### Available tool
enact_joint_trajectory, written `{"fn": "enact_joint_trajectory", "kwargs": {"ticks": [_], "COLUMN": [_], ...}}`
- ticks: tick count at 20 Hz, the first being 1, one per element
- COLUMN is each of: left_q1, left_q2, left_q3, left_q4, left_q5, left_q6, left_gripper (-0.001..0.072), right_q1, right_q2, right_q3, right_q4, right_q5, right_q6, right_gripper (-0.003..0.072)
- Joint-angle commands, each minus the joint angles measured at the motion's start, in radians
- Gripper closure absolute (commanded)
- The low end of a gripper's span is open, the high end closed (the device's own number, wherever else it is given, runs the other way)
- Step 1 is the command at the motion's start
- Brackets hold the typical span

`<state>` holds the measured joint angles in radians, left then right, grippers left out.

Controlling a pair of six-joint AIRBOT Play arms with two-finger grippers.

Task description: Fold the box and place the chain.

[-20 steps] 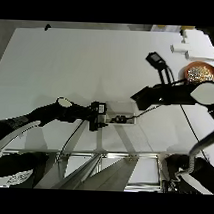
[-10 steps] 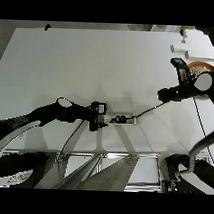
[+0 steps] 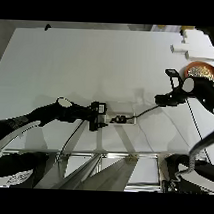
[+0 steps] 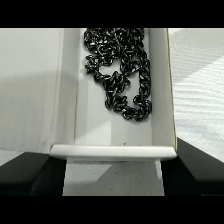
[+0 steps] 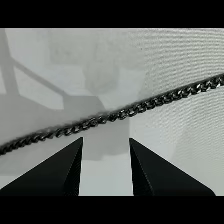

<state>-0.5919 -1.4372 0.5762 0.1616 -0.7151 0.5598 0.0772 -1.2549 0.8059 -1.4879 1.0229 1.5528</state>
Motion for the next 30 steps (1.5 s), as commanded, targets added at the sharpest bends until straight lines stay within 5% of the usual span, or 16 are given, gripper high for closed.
{"fn": "enact_joint_trajectory", "kwargs": {"ticks": [1, 7, 12, 19, 25, 30], "left_q1": [0.000, 0.000, 0.000, 0.000, 0.000, 0.000], "left_q2": [0.000, 0.000, 0.000, 0.000, 0.000, 0.000], "left_q3": [0.000, 0.000, 0.000, 0.000, 0.000, 0.000], "left_q4": [0.000, 0.000, 0.000, 0.000, 0.000, 0.000], "left_q5": [0.000, 0.000, 0.000, 0.000, 0.000, 0.000], "left_q6": [0.000, 0.000, 0.000, 0.000, 0.000, 0.000], "left_gripper": [0.0636, 0.0636, 0.0636, 0.0636, 0.0636, 0.0636], "right_q1": [0.000, 0.000, 0.000, 0.001, 0.001, 0.001], "right_q2": [-0.044, -0.086, -0.097, 0.097, 0.394, 0.563], "right_q3": [-0.003, -0.003, -0.003, -0.003, -0.003, -0.003], "right_q4": [-0.001, -0.004, -0.005, 0.051, 0.451, 0.625], "right_q5": [-0.043, -0.046, -0.036, 0.095, 0.231, 0.276], "right_q6": [0.021, 0.023, 0.019, -0.046, -0.210, -0.231], "right_gripper": [0.0361, 0.0401, 0.0674, 0.0673, 0.0673, 0.0673]}}
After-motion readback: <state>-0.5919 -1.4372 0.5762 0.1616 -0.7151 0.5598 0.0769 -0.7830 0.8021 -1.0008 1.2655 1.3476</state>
